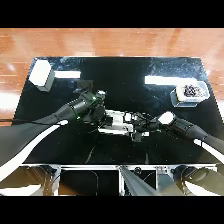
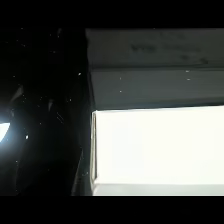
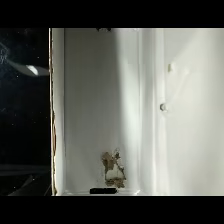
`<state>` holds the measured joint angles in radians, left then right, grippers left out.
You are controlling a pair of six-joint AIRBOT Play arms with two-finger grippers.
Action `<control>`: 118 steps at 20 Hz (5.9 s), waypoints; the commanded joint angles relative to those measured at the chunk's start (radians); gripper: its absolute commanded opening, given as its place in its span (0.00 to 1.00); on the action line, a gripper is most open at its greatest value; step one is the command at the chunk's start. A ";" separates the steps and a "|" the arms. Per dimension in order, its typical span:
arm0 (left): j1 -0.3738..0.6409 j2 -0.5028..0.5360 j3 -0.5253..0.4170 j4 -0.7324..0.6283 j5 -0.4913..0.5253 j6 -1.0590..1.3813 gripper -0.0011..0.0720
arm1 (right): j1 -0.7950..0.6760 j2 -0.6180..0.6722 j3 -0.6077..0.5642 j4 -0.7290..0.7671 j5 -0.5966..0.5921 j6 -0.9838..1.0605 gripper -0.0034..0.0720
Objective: Fold the box and place the chain.
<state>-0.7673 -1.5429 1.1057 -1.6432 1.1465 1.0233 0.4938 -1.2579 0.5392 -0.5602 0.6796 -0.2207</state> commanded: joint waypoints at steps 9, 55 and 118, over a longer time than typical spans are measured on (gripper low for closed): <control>-0.003 -0.020 0.002 -0.045 -0.002 -0.005 0.14 | 0.000 0.000 0.000 0.000 0.000 0.000 0.62; 0.059 0.036 0.002 -0.039 0.054 -0.011 0.04 | 0.000 0.080 0.000 -0.045 0.069 0.141 0.98; 0.084 0.076 -0.107 -0.071 -0.006 -0.029 0.04 | 0.088 -0.017 0.045 0.205 -0.108 -0.005 0.38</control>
<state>-0.6827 -1.4658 0.9989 -1.7138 1.1393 0.9943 0.5800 -1.2739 0.5838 -0.3603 0.5724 -0.2253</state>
